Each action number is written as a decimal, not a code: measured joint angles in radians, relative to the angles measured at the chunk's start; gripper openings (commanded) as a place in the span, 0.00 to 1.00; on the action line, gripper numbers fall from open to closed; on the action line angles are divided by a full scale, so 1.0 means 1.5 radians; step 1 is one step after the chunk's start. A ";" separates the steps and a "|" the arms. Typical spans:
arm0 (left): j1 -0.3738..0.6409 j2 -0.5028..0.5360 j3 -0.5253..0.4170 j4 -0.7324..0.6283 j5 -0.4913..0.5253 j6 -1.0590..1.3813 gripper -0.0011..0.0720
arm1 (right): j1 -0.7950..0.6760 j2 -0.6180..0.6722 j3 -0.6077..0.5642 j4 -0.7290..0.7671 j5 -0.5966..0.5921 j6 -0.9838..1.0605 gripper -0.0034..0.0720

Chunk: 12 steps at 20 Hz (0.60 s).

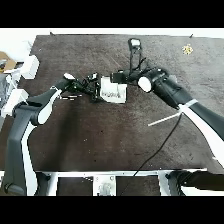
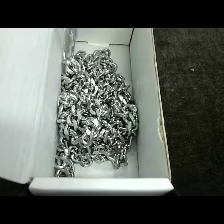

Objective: Fold the box and place the chain.

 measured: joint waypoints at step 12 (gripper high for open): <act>0.000 0.000 0.000 0.000 0.000 0.000 0.50 | -0.096 0.027 0.002 0.075 0.025 -0.264 0.25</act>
